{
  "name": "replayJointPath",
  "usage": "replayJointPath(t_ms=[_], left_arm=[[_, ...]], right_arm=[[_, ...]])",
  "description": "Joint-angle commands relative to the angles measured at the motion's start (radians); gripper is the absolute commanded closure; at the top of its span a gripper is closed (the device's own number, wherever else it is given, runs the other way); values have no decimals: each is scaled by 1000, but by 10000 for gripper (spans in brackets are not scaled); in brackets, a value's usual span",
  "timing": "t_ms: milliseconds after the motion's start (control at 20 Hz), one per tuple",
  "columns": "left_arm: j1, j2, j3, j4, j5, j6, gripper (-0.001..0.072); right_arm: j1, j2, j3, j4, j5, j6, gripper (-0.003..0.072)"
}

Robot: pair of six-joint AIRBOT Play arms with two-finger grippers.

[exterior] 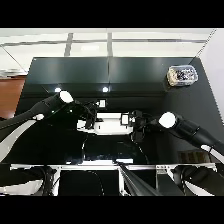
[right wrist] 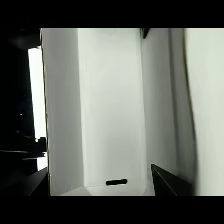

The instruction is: Fold the box and place the chain.

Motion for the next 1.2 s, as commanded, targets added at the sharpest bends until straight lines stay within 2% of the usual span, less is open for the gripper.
replayJointPath(t_ms=[0,250,500,650,850,1150], left_arm=[[0,-1,1,-1,1,2,682],[0,-1,1,-1,1,2,682],[0,-1,1,-1,2,2,682],[0,-1,1,-1,3,2,682],[0,-1,1,-1,3,2,682],[0,-1,1,-1,3,2,682]], right_arm=[[-26,2,30,18,-24,-48,-20],[-110,2,30,32,-30,-49,-20],[-115,-8,29,95,10,-138,-20],[-115,-53,29,199,75,-255,-20],[-116,-138,27,196,85,-305,-20],[-126,-196,27,185,80,-310,-19]])
